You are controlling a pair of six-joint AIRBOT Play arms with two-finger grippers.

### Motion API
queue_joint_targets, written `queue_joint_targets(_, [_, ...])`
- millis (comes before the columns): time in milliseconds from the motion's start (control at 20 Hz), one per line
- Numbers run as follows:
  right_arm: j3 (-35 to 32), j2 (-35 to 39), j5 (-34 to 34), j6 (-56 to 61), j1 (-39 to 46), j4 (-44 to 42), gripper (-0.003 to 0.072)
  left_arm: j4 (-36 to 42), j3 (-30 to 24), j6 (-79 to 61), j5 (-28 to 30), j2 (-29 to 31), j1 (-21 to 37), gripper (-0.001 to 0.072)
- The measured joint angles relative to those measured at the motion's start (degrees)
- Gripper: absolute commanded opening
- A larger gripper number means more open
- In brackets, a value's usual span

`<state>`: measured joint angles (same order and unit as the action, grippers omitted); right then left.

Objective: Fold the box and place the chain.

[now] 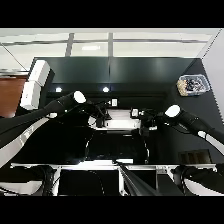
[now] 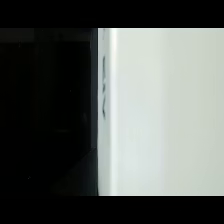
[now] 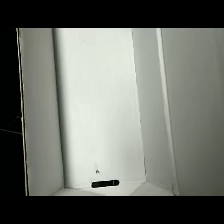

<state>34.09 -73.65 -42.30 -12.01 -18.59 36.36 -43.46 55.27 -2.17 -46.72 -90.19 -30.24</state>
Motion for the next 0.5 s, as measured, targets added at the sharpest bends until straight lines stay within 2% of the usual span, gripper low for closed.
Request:
queue_joint_targets(50, [0.0, -0.1, 0.0, 0.0, 0.0, 0.0, 0.0643, 0.0, 0.0, 0.0, 0.0, 0.0, 0.0, 0.0027])
queue_joint_targets(100, [0.0, -0.2, 0.1, -0.1, 0.0, 0.0, 0.0580, 0.0, 0.0, 0.0, 0.0, 0.0, 0.0, 0.0028])
queue_joint_targets(250, [0.0, -0.3, 0.2, -0.1, 0.0, -0.1, 0.0580, 0.0, 0.0, 0.0, 0.0, 0.0, 0.0, 0.0027])
queue_joint_targets(300, [0.0, -0.3, 0.2, -0.1, 0.0, 0.0, 0.0549, 0.0, 0.0, 0.0, 0.0, 0.0, 0.0, 0.0027])
queue_joint_targets(350, [0.0, -0.4, 0.2, -0.2, 0.0, 0.0, 0.0483, 0.0, 0.0, 0.0, 0.0, 0.0, 0.0, 0.0027])
queue_joint_targets(500, [0.0, -0.4, 0.3, -0.1, 0.0, 0.0, 0.0483, 0.0, 0.0, 0.0, -0.1, 0.0, 0.0, 0.0027])
